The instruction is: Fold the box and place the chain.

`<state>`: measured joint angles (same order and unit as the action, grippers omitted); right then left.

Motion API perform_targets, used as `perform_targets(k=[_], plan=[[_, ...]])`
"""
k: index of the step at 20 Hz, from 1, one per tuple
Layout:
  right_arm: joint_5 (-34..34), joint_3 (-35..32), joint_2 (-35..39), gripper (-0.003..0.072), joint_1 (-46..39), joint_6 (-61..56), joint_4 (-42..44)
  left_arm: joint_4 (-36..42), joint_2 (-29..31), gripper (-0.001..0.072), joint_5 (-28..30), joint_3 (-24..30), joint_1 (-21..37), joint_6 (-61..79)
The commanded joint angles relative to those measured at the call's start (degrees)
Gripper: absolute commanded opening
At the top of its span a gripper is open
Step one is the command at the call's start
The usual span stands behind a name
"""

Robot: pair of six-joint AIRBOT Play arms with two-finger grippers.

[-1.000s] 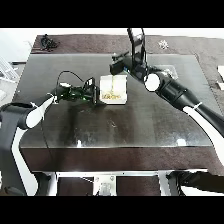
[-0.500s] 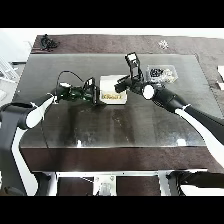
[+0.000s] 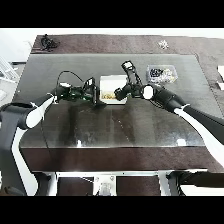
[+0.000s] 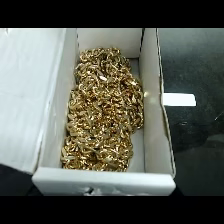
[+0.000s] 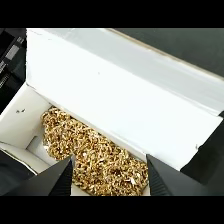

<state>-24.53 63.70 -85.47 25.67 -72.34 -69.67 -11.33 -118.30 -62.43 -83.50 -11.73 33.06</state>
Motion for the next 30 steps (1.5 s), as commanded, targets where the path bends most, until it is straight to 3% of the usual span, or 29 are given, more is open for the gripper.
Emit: perform_targets(k=[1, 4, 6, 10, 14, 16, 18, 24, 30], plan=[[-1.4, 0.2, 0.81, 0.0532, -0.13, 1.18, -0.09, 0.0, 0.04, 0.0627, 0.02, 0.0, 0.02, 0.0], [-1.25, 1.38, 2.78, 0.0513, -0.15, 2.58, -2.8, 0.0, 0.04, 0.0627, 0.02, 0.0, 0.02, 0.0], [-0.44, 2.71, 4.87, 0.0379, -0.57, 4.15, -5.97, 0.0, 0.04, 0.0627, 0.02, 0.0, 0.02, 0.0], [-4.39, 9.57, 5.46, 0.0348, -7.69, 11.56, -4.11, 0.0, 0.04, 0.0627, 0.02, 0.0, 0.02, 0.0], [-13.81, 17.35, 2.4, 0.0215, -17.57, 25.64, 15.8, 0.0, 0.04, 0.0627, 0.0, 0.0, 0.02, 0.0], [-19.89, 21.31, -1.14, 0.0184, -21.4, 32.17, 27.3, 0.0, 0.04, 0.0626, 0.02, 0.0, 0.02, 0.0], [-24.85, 24.81, -5.42, 0.0147, -23.28, 34.77, 33.24, 0.0, 0.04, 0.0627, 0.02, 0.0, 0.02, 0.0], [-30.71, 30.71, -17.4, 0.0139, -22.56, 34.95, 34.69, 0.0, 0.04, 0.0627, 0.02, 0.0, 0.02, 0.0], [-36.72, 31.45, -20.74, 0.0138, -20.35, 36.87, 34.53, 0.0, 0.04, 0.0627, 0.02, 0.0, 0.02, 0.0]])
